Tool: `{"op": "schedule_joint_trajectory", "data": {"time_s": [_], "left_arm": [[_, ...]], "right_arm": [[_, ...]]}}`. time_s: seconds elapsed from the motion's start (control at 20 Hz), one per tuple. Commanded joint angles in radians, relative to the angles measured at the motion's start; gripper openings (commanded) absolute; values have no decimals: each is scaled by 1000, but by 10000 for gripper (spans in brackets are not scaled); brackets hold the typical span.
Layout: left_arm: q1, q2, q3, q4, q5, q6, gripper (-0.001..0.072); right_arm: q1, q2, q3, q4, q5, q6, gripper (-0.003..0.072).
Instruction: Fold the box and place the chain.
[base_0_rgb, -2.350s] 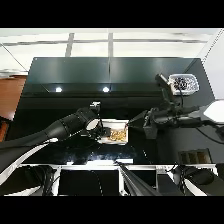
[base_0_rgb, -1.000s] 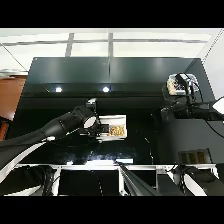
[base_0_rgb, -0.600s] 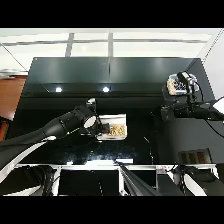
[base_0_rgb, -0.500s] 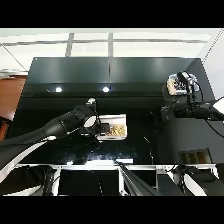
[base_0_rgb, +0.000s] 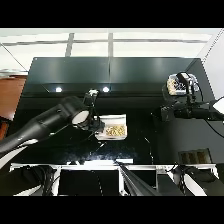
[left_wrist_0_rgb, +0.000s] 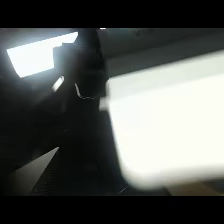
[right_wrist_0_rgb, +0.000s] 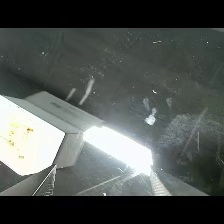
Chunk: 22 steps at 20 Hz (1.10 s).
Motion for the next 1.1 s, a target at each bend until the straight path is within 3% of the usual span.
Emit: {"op": "schedule_joint_trajectory", "data": {"time_s": [0.0,0.15,0.25,0.4,0.55,0.6,0.7,0.75,0.8,1.05], "left_arm": [[18,156,-25,26,-80,306,581],[147,270,-75,190,-211,359,581],[318,335,-110,126,-192,459,581],[591,404,-180,-151,-53,604,581],[769,406,-272,-561,20,895,581],[793,402,-305,-702,17,1046,581],[791,399,-368,-810,26,1275,586],[782,396,-402,-796,61,1336,591],[774,391,-433,-772,94,1376,720],[734,360,-516,-769,142,1748,719]], "right_arm": [[-1,0,0,-13,0,0,702],[-1,0,0,-13,-2,-1,702],[-1,0,0,-13,-8,-1,701],[-1,0,0,-10,-19,0,701],[-1,0,0,-8,-28,0,702],[-1,0,0,-5,-26,0,701],[-1,0,0,-5,-13,0,701],[0,0,0,-5,-11,0,702],[0,0,0,-5,-11,0,702],[-1,0,0,-5,-10,0,701]]}}
